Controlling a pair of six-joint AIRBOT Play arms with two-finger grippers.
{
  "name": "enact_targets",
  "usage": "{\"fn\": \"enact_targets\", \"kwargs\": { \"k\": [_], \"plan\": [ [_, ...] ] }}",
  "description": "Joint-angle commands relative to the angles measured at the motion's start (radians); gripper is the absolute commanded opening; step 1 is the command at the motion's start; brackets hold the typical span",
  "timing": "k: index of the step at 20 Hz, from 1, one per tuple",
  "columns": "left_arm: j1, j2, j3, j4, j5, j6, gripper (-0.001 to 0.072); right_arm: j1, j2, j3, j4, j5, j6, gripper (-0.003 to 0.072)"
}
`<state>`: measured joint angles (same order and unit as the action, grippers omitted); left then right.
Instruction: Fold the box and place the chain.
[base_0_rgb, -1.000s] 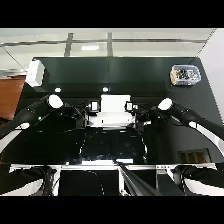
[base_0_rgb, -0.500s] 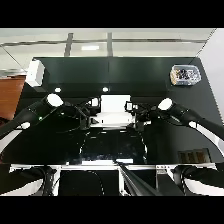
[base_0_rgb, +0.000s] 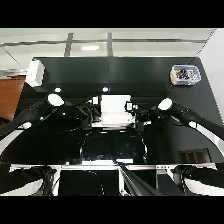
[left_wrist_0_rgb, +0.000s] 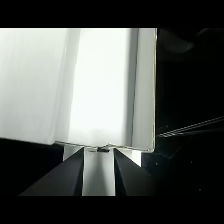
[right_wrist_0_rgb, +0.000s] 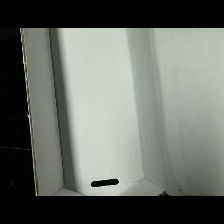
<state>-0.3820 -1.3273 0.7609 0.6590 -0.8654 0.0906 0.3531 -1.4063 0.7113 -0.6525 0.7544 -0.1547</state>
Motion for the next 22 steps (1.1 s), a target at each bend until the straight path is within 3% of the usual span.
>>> {"fn": "enact_targets", "kwargs": {
  "k": [1,5,13,14,16,19,20,21,22],
  "plan": [
    [-0.034,-0.026,0.000,-0.024,0.024,0.000,0.0224,0.000,0.000,0.000,0.001,0.000,0.001,0.0224],
    [-0.076,-0.060,0.001,-0.095,0.111,0.000,0.0224,0.000,0.000,0.000,0.001,0.000,0.001,0.0224],
    [-0.076,-0.068,0.000,-0.098,0.100,-0.013,0.0216,0.000,0.000,0.000,0.001,0.000,0.001,0.0225],
    [-0.076,-0.068,0.000,-0.098,0.100,-0.013,0.0239,0.000,0.000,0.000,0.001,0.000,0.001,0.0225],
    [-0.078,-0.068,0.000,-0.095,0.106,-0.011,0.0383,0.000,0.000,0.000,0.001,0.000,0.001,0.0224],
    [-0.078,-0.068,0.000,-0.086,0.106,-0.008,0.0402,0.000,0.000,0.000,0.001,0.000,0.001,0.0225],
    [-0.078,-0.068,0.000,-0.084,0.105,-0.009,0.0235,0.000,0.000,0.000,0.001,0.000,0.001,0.0224],
    [-0.078,-0.068,0.000,-0.084,0.105,-0.009,0.0167,0.000,0.000,0.000,0.001,0.000,0.001,0.0225],
    [-0.078,-0.068,0.000,-0.088,0.105,-0.010,0.0334,0.000,0.000,0.000,0.001,0.000,0.001,0.0224]
  ]
}}
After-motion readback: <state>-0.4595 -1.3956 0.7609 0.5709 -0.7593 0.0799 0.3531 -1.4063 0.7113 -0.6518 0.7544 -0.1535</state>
